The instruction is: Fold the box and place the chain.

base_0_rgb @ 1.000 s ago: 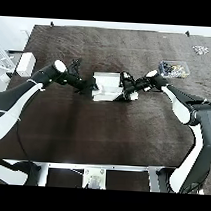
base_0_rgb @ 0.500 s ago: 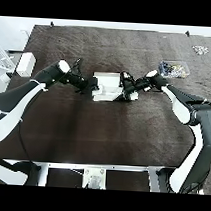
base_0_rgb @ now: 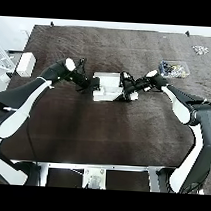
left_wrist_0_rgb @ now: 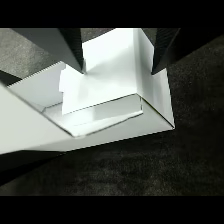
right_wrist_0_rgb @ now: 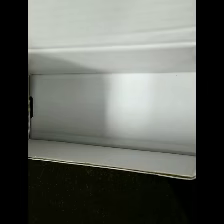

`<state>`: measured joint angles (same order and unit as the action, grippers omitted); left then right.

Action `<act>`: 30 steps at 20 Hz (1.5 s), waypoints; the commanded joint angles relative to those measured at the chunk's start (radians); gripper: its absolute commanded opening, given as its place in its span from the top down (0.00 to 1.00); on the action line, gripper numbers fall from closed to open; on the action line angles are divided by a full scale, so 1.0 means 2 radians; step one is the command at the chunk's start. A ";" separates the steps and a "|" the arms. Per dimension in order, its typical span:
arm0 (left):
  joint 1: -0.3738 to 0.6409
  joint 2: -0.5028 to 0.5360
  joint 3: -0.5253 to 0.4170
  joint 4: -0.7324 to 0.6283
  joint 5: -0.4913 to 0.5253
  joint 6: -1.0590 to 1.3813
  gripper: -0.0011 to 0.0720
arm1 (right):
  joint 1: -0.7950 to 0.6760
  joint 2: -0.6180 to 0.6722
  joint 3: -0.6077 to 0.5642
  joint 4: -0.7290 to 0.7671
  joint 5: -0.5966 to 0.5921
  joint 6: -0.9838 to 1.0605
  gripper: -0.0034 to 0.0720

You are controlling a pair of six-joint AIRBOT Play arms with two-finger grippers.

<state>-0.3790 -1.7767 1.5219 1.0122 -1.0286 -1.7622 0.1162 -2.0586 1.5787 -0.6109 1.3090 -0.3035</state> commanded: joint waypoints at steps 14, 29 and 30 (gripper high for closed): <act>-0.034 -0.064 0.114 0.119 -0.083 -0.071 0.32 | 0.000 0.000 0.000 0.000 0.000 0.000 0.23; -0.034 -0.064 0.120 0.108 -0.082 -0.070 0.33 | 0.000 0.000 0.000 0.000 0.000 0.000 0.23; -0.034 -0.064 0.120 0.109 -0.083 -0.070 0.33 | 0.000 0.000 0.000 0.000 0.000 0.000 0.23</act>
<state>-0.4458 -1.9057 1.7611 1.2327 -1.1954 -1.9026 0.1162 -2.0586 1.5787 -0.6113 1.3087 -0.3035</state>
